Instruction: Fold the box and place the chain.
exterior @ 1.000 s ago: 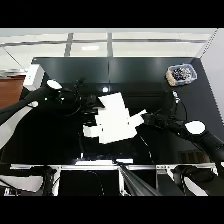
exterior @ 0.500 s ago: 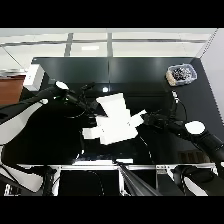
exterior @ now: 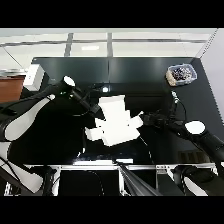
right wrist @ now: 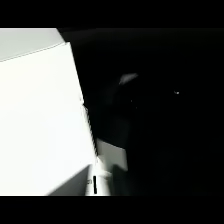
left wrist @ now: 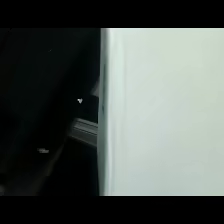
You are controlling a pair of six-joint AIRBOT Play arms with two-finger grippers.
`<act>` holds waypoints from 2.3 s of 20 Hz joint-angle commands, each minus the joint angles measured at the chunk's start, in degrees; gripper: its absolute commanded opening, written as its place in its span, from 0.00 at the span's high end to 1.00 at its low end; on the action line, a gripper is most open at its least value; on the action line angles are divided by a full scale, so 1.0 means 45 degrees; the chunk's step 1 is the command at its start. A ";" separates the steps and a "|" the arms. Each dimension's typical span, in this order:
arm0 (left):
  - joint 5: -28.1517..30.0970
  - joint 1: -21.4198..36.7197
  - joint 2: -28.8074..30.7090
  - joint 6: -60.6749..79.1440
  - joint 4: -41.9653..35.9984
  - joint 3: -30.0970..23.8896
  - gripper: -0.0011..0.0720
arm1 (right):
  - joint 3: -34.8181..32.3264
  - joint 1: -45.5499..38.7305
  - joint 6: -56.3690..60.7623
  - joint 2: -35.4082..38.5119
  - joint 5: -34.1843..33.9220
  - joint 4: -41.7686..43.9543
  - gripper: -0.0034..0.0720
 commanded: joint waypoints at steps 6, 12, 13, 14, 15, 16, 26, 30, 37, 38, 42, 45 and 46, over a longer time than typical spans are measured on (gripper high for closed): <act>0.0573 -0.0321 0.2710 0.1739 0.0767 -0.0811 0.96 | 0.4022 -0.1831 -0.0466 0.0010 0.5858 -0.6751 0.08; 0.6625 -0.1151 0.5629 1.0132 -0.0015 -0.4580 0.95 | 0.4367 -0.0894 -0.6601 -0.0146 0.6261 -0.7106 0.08; 0.7295 -0.1224 0.5421 1.0151 -0.0019 -0.4580 0.95 | 0.4260 -0.0583 -0.7363 -0.0257 0.6198 -0.7106 0.08; 0.7868 -0.1311 0.5212 1.0307 -0.0015 -0.4575 0.95 | 0.4187 -0.0316 -0.7718 -0.0418 0.6057 -0.7096 0.08; 0.8233 -0.1370 0.4993 1.0788 -0.0019 -0.4575 0.95 | 0.4129 -0.0073 -0.7796 -0.0617 0.5989 -0.7101 0.08; 0.8330 -0.1413 0.4779 1.1103 0.0000 -0.4532 0.95 | 0.4085 0.0131 -0.7791 -0.0811 0.5989 -0.7101 0.08; 0.7587 -0.1690 0.3517 1.1570 0.0321 -0.3381 0.95 | 0.2827 0.0816 -0.9787 -0.1792 0.5872 -0.7101 0.00; 0.6999 -0.1700 0.3468 1.1560 0.0321 -0.3381 0.95 | 0.2613 0.1297 -1.1346 -0.2118 0.5440 -0.6936 0.01; 0.6985 -0.1681 0.3434 1.1521 0.0321 -0.3381 0.95 | 0.2623 0.2914 -1.2444 -0.3274 0.2905 -0.5736 0.01; 0.6985 -0.1681 0.3434 1.1521 0.0316 -0.3381 0.95 | 0.2671 0.2895 -1.2434 -0.3240 0.3021 -0.5629 0.01; 0.6980 -0.1681 0.3434 1.1521 0.0316 -0.3381 0.95 | 0.2973 0.2137 -1.2439 -0.2875 0.3050 -0.5425 0.01; 0.6975 -0.1681 0.3434 1.1521 0.0316 -0.3381 0.95 | 0.3162 0.1617 -1.2449 -0.2788 0.3079 -0.4435 0.01; 0.6980 -0.1681 0.3434 1.1521 0.0316 -0.3381 0.95 | 0.3259 0.1457 -1.2454 -0.2783 0.3075 -0.4279 0.01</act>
